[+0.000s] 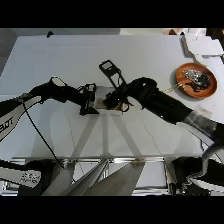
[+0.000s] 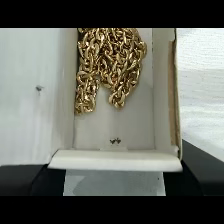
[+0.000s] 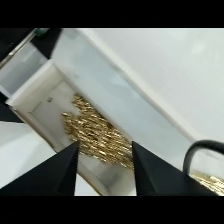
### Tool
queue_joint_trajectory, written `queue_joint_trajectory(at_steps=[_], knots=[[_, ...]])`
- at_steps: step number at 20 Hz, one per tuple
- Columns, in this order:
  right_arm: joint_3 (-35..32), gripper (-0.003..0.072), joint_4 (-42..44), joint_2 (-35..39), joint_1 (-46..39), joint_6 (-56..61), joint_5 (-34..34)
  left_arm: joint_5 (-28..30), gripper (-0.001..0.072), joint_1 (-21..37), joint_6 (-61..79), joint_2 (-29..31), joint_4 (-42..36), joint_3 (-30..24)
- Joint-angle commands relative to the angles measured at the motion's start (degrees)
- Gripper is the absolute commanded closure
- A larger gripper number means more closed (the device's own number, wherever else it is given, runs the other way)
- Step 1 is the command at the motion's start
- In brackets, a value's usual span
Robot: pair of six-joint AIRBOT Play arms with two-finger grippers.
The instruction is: Fold the box and place the chain.
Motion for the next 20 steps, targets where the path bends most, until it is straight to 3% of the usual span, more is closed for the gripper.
queue_joint_trajectory(at_steps=[1, 3, 5, 6, 12, 20], knots=[[0.0, 0.0269, -0.5, 4.2, -4.4, 0.2, 5.0, 0.0, 0.0434, 0.0, 0.0, 0.0, 0.0, 0.0], [0.0, 0.0265, -0.5, 5.1, -9.3, 1.4, 8.2, 0.0, 0.0434, 0.0, 0.0, 0.0, 0.0, 0.0], [0.0, 0.0060, -0.4, 4.9, -14.6, 6.0, 11.5, 0.0, 0.0434, 0.0, 0.0, 0.0, 0.0, 0.0], [0.0, 0.0016, -0.3, 4.7, -16.9, 8.3, 12.7, 0.0, 0.0434, 0.0, 0.0, 0.0, 0.0, 0.0], [0.0, 0.0012, -0.6, 0.7, -26.1, 23.4, 13.6, 0.0, 0.0434, 0.0, 0.0, 0.0, 0.0, 0.0], [-0.1, 0.0012, -0.5, -10.6, -26.9, 45.0, 13.6, 0.0, 0.0434, 0.0, 0.0, 0.0, 0.0, 0.0]])
